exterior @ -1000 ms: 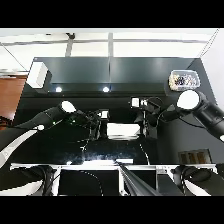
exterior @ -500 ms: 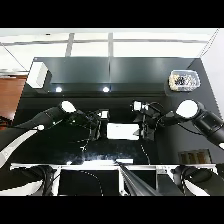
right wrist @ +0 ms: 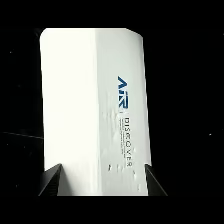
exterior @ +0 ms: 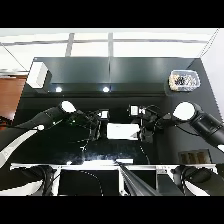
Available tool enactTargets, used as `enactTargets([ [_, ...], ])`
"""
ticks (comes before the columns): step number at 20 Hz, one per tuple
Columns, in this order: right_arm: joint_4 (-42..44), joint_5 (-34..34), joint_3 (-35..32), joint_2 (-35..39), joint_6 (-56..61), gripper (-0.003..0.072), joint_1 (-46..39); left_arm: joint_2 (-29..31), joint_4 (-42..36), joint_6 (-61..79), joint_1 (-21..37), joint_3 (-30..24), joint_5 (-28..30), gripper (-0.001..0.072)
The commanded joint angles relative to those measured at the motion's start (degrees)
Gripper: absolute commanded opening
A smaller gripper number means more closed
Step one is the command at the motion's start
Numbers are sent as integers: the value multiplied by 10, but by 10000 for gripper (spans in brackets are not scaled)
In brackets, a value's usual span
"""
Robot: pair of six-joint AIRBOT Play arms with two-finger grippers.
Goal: Fold the box and place the chain.
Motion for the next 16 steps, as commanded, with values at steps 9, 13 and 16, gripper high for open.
enactTargets([
  [9,-20,-6,0,-20,-2,617,16,0,0,0,0,0,0,402],
  [13,-20,-5,0,-20,-2,442,16,0,0,0,0,0,0,402],
  [16,-19,-6,0,-20,-2,429,16,0,0,0,0,0,0,402],
])
